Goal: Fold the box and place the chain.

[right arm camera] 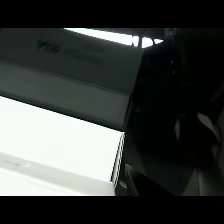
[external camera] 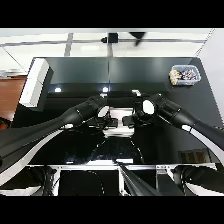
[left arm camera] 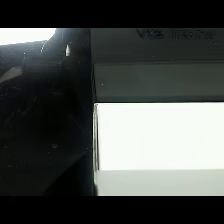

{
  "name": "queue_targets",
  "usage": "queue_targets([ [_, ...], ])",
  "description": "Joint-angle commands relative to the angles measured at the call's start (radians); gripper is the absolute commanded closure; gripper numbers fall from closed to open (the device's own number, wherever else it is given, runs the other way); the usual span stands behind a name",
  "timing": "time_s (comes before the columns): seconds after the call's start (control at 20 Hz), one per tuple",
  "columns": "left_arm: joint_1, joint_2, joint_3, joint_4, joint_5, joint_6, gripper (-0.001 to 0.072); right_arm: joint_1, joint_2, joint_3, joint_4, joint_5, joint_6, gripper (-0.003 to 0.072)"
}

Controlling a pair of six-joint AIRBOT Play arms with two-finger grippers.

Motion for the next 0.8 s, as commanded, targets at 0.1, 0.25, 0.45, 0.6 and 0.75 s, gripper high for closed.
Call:
queue_targets([
  [0.1, 0.0, 0.0, 0.0, 0.003, 0.0, 0.0, 0.0678, 0.075, -0.028, 0.043, -0.171, 0.029, 0.248, 0.0372],
  [0.25, 0.0, 0.0, 0.0, 0.003, -0.001, 0.0, 0.0678, 0.095, -0.05, 0.043, -0.167, 0.035, 0.294, 0.0372],
  [0.45, 0.0, 0.0, 0.0, 0.003, 0.0, 0.0, 0.0678, 0.097, -0.076, 0.043, -0.141, 0.046, 0.304, 0.0373],
  [0.6, 0.0, 0.0, 0.0, 0.004, 0.004, 0.0, 0.0678, 0.093, -0.076, 0.043, -0.142, 0.049, 0.304, 0.0479],
  [0.75, 0.0, 0.0, 0.0, 0.004, 0.004, 0.0, 0.0678, 0.095, -0.076, 0.043, -0.141, 0.047, 0.304, 0.0668],
])
